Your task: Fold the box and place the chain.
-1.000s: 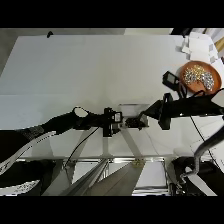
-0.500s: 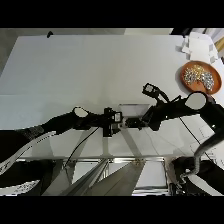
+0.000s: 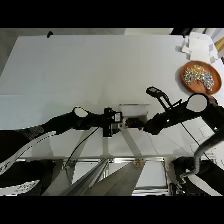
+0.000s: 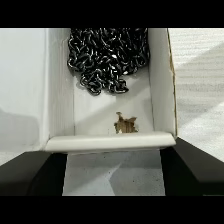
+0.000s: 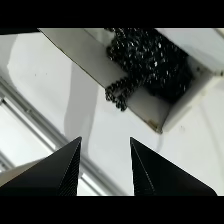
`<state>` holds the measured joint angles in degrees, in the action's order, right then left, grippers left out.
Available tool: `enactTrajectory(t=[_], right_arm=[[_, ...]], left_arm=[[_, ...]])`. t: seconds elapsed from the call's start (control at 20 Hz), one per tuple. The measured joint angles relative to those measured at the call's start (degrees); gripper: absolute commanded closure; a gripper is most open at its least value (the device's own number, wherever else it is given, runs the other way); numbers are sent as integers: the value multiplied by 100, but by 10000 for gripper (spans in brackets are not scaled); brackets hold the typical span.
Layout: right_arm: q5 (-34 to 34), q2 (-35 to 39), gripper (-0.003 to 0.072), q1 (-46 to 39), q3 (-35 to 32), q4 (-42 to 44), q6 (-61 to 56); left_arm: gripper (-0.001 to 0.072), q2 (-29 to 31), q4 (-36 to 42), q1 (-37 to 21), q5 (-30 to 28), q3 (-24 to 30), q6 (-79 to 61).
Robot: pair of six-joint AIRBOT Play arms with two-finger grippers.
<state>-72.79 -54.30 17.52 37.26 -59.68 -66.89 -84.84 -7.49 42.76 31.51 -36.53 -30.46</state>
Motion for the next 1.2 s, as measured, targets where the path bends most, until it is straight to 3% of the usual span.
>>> enactTrajectory(t=[0.2, 0.5, 0.8, 1.1, 1.2], right_arm=[[9, -7, 344, 337, 0, -229, -887], [658, -164, 355, 1097, 0, -811, -2339], [1141, -334, 460, 1690, 0, -1615, -3842], [1469, -378, 472, 2028, 0, -1930, -4426], [1478, -393, 598, 2061, 0, -2046, -4527]], left_arm=[[389, 0, 0, 0, 0, 0, 0], [389, 0, 0, 0, 0, 0, 0], [389, 0, 0, 0, 0, 0, 0], [389, 0, 2, 0, -4, 0, 4], [389, 0, 4, 0, -9, 0, 4]])
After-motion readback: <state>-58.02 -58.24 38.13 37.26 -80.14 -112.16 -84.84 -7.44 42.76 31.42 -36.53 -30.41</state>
